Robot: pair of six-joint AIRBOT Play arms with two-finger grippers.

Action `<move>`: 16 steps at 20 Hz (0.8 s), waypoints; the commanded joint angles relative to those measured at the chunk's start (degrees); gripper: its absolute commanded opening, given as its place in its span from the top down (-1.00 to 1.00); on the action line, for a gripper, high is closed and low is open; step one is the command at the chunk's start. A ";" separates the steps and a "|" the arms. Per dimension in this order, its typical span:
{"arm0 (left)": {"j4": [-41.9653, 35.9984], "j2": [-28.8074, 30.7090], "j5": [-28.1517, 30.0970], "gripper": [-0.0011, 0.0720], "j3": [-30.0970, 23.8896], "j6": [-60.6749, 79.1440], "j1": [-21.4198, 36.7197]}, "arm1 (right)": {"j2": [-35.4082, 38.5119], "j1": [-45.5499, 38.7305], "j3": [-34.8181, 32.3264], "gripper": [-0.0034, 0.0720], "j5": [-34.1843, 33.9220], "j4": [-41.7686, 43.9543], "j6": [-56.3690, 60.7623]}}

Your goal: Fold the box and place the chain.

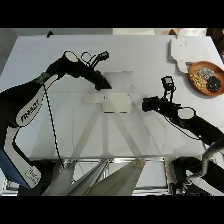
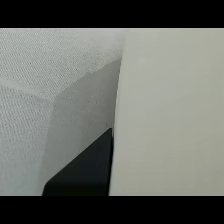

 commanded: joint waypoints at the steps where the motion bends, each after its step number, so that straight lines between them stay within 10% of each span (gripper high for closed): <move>1: 0.00 0.02 0.13 0.94 0.07 -0.02 -0.04 | -0.02 0.04 -0.02 0.88 0.02 0.00 0.00; 11: 0.04 0.02 0.11 0.94 0.07 0.00 -0.02 | -0.02 0.04 -0.02 0.87 0.02 0.02 0.26; 16: 0.04 0.61 -1.05 0.96 0.07 -0.42 0.00 | 2.34 0.04 0.00 0.32 0.04 0.04 4.61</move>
